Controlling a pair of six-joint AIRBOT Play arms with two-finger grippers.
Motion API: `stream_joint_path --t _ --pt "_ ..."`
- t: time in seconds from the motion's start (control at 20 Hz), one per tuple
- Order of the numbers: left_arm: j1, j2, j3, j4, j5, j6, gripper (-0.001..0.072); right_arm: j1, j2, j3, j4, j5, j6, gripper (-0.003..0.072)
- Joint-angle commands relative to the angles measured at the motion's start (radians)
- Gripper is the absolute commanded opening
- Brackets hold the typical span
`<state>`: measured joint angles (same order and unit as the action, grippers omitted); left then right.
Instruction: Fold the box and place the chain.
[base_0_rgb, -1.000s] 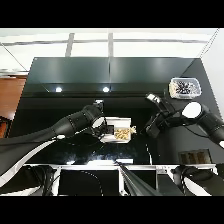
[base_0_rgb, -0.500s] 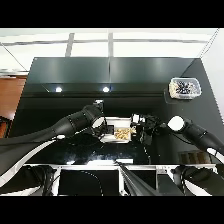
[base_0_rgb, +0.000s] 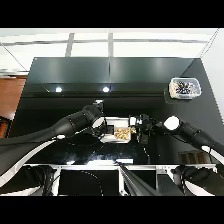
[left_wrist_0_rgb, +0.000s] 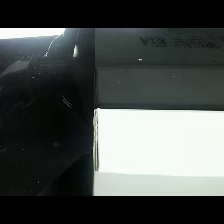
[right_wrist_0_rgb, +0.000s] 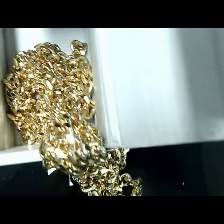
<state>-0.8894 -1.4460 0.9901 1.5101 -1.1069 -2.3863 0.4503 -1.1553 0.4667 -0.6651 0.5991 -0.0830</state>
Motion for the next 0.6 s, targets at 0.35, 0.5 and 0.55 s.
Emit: stream_joint_path --t 0.35,0.5,0.55 --pt "0.000 0.000 0.000 0.000 0.005 0.000 0.0031 -0.001 0.145 0.018 -0.197 0.055 0.450 0.0006" --pt "0.000 0.000 0.000 0.000 0.005 0.000 0.0031 -0.002 0.262 0.069 -0.344 0.197 0.714 0.0007" --pt "0.000 0.000 0.000 0.000 0.005 0.000 0.0031 -0.003 0.292 0.093 -0.345 0.251 0.759 0.0006"
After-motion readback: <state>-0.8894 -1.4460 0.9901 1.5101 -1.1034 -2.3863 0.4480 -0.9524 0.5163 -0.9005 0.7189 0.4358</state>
